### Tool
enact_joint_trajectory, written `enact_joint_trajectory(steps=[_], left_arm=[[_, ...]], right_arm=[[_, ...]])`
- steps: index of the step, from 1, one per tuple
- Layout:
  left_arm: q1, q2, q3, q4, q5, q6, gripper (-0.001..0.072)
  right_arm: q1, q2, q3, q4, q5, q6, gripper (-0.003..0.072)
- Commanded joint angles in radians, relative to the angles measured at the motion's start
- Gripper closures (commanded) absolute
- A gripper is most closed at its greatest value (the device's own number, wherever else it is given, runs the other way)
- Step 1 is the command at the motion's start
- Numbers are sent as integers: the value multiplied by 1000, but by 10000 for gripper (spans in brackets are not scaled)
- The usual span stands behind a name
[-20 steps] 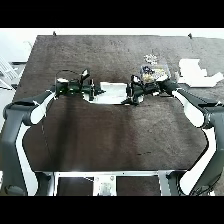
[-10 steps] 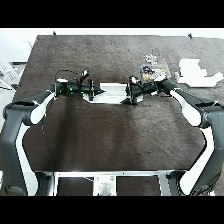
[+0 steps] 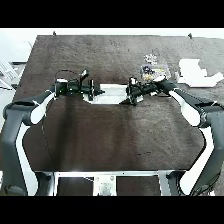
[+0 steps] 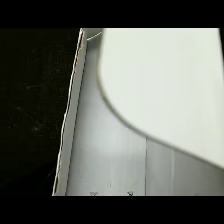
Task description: Fold the box and place the chain.
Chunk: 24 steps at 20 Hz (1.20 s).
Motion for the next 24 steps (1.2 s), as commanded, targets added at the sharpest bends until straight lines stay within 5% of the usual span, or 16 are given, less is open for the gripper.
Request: enact_joint_trajectory(steps=[1, 24], left_arm=[[0, 1, 1, -2, -5, -1, 689], [0, 0, 1, -2, 5, -1, 689]], right_arm=[[3, -8, 8, 3, 2, -9, 45], [-24, -65, 50, 56, 75, 66, 46]])
